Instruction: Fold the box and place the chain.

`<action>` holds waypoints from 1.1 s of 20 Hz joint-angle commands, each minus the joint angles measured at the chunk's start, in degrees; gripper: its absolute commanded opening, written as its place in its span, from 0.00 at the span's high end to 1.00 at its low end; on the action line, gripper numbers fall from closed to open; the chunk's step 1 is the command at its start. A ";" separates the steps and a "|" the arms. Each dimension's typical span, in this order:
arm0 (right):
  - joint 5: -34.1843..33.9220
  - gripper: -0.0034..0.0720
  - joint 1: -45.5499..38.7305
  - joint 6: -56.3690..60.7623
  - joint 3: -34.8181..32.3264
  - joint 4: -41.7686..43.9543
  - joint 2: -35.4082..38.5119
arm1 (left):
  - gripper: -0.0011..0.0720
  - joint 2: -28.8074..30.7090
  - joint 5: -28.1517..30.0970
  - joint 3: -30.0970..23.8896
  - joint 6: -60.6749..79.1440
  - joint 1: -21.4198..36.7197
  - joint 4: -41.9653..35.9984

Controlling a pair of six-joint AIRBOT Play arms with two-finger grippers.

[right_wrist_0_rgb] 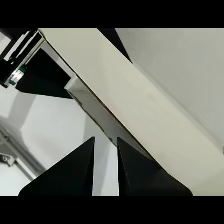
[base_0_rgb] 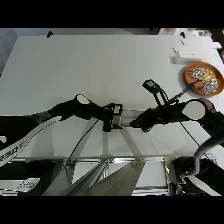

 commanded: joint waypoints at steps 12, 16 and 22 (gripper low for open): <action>1.33 0.57 -1.70 21.22 12.96 -43.56 2.58 | 0.73 0.02 0.00 0.04 0.02 0.04 0.02; 0.57 0.57 -12.74 22.36 12.96 -40.48 -7.98 | 0.73 0.02 0.02 0.02 0.02 0.04 0.02; 0.39 0.60 -23.32 11.78 12.96 -23.21 -21.16 | 0.73 0.02 0.02 0.02 0.02 0.04 0.02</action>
